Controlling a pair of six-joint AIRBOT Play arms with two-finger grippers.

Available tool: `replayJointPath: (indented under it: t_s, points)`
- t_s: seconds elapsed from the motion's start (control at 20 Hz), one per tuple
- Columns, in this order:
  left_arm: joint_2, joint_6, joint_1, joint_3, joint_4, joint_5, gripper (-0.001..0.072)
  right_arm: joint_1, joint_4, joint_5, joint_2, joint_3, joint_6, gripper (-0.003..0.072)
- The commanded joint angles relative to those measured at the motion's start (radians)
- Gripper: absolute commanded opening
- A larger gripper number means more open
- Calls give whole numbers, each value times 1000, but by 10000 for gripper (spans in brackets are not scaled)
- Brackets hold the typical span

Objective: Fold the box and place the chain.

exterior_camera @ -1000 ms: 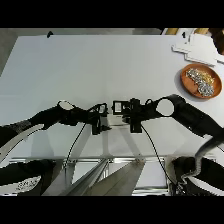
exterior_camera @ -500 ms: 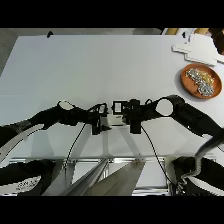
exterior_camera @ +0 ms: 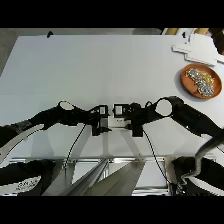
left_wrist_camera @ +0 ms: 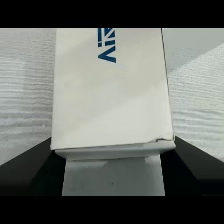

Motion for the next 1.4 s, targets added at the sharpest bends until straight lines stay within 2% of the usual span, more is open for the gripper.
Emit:
replayJointPath:
  t_s: [0.0, 0.2, 0.35, 0.55, 0.65, 1.0, 1.1, 1.15, 1.35]
  points:
    - [0, -3, 1, 0, -3, 8, 12, 1, 34, 0, 13, 0, -6, 325]
    - [0, -3, 1, 0, -3, 8, 12, 1, 38, -1, 18, 0, -5, 315]
    - [0, -3, 1, 0, -3, 8, 12, -2, 45, 0, 18, 0, -5, 215]
    - [0, -3, 1, 0, -3, 8, 12, -2, 73, 0, 18, 0, -6, 213]
    - [0, -3, 1, 0, -3, 8, 12, -2, 75, -1, 18, 0, -6, 157]
    - [0, -3, 1, 0, -3, 8, 12, -16, 107, -4, 18, 27, -6, 145]
    - [0, -3, 1, 0, -3, 8, 12, -59, 162, 1, 18, 32, -27, 38]
    - [0, -3, 1, 0, -3, 8, 12, -77, 171, 12, 18, 32, -47, 17]
    - [0, -3, 1, 0, -3, 8, 12, -87, 168, 69, -11, 29, -57, 18]
